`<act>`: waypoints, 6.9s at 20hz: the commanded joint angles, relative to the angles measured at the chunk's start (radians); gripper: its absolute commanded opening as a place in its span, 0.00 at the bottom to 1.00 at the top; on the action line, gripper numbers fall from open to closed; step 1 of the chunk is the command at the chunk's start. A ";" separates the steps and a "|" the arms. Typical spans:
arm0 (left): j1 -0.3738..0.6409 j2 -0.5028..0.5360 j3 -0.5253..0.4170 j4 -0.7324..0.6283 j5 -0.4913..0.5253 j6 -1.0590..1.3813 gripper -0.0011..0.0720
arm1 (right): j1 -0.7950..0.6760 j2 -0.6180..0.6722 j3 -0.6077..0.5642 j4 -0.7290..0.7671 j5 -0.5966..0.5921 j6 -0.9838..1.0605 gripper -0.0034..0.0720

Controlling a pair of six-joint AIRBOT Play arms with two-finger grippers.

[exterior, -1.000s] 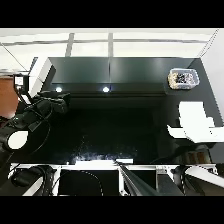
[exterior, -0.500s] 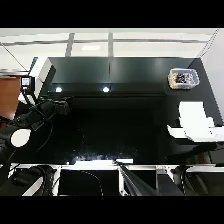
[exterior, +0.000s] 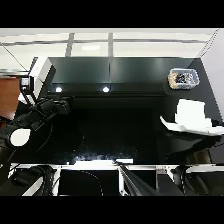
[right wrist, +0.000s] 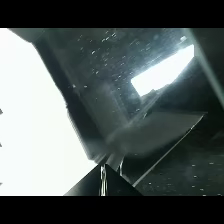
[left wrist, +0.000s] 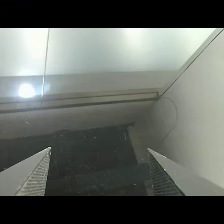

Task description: Fold the box and place the chain.

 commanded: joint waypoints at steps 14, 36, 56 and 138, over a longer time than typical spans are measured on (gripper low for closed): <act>-0.007 -0.001 0.000 -0.141 -0.008 0.000 0.98 | 0.553 0.378 -0.435 0.461 -0.332 -0.023 0.06; 0.063 -0.383 0.038 -0.869 -0.607 0.456 0.98 | 1.360 0.954 -0.978 0.585 -1.011 -0.266 0.06; 0.061 -1.024 0.424 -0.893 -1.086 0.978 0.46 | 1.360 0.954 -0.978 0.583 -1.006 -0.259 0.06; -0.226 -0.701 0.305 -0.547 -0.543 1.546 0.05 | 1.617 0.792 -0.855 0.324 -0.931 -0.853 0.89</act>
